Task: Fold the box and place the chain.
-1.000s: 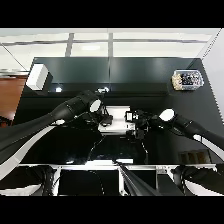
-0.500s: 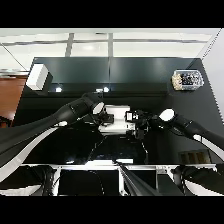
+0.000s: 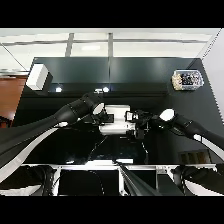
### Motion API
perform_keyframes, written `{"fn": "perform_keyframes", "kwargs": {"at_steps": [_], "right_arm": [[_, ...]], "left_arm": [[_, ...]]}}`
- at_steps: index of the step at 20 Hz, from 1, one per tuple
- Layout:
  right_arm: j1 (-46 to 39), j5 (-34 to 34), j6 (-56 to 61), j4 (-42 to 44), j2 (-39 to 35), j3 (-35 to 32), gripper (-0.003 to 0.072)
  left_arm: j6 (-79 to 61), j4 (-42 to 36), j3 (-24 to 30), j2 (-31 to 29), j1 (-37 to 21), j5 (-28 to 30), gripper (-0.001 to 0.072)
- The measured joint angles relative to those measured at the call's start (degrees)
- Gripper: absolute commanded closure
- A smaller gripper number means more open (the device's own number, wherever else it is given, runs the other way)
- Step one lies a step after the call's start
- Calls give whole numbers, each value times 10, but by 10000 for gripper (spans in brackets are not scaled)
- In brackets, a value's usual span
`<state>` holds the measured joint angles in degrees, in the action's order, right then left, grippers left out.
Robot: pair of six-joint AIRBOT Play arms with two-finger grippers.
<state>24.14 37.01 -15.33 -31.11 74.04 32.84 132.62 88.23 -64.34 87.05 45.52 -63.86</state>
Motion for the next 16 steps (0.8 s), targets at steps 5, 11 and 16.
{"fn": "perform_keyframes", "kwargs": {"at_steps": [5, 11, 16], "right_arm": [[0, 0, -2, -1, 0, 0, 561], [0, 0, -1, -1, 0, 0, 561], [0, 0, 1, 0, 0, 0, 561]], "left_arm": [[-2, -2, 0, 0, 0, 1, 284], [-2, 0, 0, 3, 0, -13, 317], [1, -6, 0, 13, 2, -14, 683]]}}
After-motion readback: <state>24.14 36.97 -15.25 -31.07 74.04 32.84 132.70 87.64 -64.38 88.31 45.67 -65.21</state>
